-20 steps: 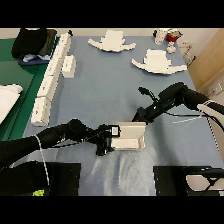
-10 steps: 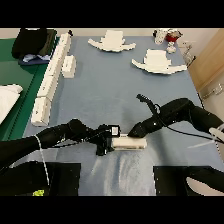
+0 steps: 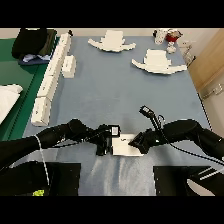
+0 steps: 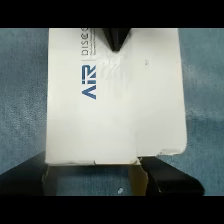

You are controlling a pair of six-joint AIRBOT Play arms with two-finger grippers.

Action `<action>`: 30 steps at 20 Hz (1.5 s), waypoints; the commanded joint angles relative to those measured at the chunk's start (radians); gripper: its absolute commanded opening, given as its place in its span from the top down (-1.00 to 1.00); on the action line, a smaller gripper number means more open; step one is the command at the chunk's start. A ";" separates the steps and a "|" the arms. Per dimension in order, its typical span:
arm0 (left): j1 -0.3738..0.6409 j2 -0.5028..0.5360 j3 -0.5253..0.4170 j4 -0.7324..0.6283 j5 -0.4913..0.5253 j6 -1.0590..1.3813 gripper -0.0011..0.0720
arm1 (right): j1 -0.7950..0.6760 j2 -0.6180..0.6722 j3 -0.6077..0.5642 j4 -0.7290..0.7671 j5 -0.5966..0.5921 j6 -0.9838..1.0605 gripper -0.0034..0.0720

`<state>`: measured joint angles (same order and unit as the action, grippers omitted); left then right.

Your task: Fold the box.

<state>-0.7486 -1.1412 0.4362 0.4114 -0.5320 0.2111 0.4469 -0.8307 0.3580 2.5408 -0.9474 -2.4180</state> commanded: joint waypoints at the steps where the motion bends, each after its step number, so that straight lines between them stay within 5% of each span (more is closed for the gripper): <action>1: 0.000 0.001 0.001 0.000 0.000 0.000 -0.28 | 0.010 0.046 -0.014 -0.001 0.013 -0.011 0.90; 12: 0.000 0.001 0.001 0.000 0.000 0.000 -0.27 | 0.022 0.220 0.027 -0.139 0.111 -0.134 0.89; 14: 0.000 0.001 0.001 0.000 0.000 0.000 -0.28 | 0.074 0.219 0.063 -0.233 0.154 -0.142 0.73; 18: 0.000 0.001 0.001 0.000 0.000 0.000 -0.27 | 0.209 0.210 0.089 -0.365 0.180 -0.179 -0.31; 20: 0.000 0.001 0.001 0.000 0.000 0.000 -0.27 | 0.281 0.203 0.087 -0.378 0.171 -0.219 -0.51; 30: 0.000 0.001 0.001 0.000 0.000 0.000 -0.28 | 0.452 0.046 0.087 -0.615 0.301 -0.225 -0.56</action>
